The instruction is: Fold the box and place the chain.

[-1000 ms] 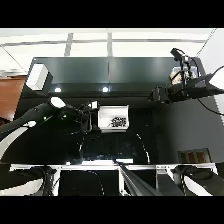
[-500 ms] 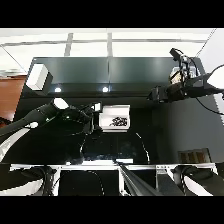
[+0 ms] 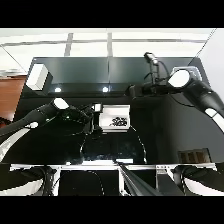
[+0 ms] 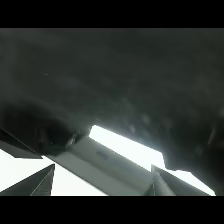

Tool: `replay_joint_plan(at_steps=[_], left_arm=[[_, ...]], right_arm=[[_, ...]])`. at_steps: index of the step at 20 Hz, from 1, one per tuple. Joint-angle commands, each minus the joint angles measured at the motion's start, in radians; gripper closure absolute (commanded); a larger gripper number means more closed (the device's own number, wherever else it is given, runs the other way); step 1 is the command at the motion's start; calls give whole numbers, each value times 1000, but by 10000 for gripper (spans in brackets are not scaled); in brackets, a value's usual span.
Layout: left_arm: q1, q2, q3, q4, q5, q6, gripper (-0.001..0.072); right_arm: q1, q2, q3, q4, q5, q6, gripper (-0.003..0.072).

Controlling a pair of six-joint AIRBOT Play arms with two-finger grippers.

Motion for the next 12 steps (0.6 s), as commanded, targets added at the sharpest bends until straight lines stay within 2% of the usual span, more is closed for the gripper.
replay_joint_plan(at_steps=[1, 3, 5, 10, 12], left_arm=[[0, -1, 0, 1, 2, 0, 366], [0, -1, 0, 1, 2, 0, 365], [0, -1, 0, 1, 2, 0, 366], [0, -1, 0, 1, 2, 0, 366], [0, -1, 0, 1, 2, -1, 366]], right_arm=[[58, -40, 1, 65, -10, -519, -32], [57, -23, 10, 65, 30, -700, -32], [57, -12, 12, 65, 68, -714, -32], [58, -17, 3, -10, 276, -759, -32], [58, -20, -8, -6, 283, -807, -32]])
